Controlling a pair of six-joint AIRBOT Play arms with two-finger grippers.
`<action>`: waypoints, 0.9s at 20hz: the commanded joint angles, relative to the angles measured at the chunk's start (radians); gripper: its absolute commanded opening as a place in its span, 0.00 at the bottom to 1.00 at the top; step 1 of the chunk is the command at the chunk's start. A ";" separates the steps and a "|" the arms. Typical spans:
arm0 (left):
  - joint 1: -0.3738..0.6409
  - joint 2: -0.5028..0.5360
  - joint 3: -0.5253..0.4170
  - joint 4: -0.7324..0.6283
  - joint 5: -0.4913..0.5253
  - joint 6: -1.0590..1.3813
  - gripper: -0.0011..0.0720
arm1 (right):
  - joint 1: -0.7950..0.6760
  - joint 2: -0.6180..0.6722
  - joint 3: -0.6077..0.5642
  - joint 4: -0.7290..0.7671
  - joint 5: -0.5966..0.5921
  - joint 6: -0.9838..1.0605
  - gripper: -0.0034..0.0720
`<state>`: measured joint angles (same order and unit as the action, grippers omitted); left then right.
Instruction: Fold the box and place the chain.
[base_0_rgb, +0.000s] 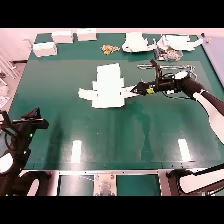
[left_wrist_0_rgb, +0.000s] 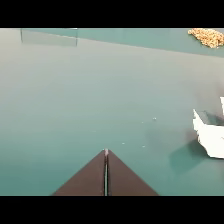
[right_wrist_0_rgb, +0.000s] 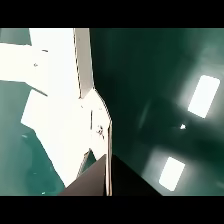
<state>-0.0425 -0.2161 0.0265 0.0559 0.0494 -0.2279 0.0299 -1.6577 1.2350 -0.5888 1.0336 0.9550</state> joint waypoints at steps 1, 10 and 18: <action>0.001 0.000 0.006 0.000 -0.043 0.000 0.26 | 0.010 -0.018 -0.002 -0.014 -0.021 -0.028 0.05; 0.001 -0.006 0.117 0.052 -0.159 0.003 0.75 | 0.006 -0.031 -0.045 -0.058 -0.058 -0.104 0.04; 0.001 -0.396 0.348 0.069 -0.274 0.141 0.75 | 0.026 -0.001 -0.084 0.028 -0.127 -0.104 0.04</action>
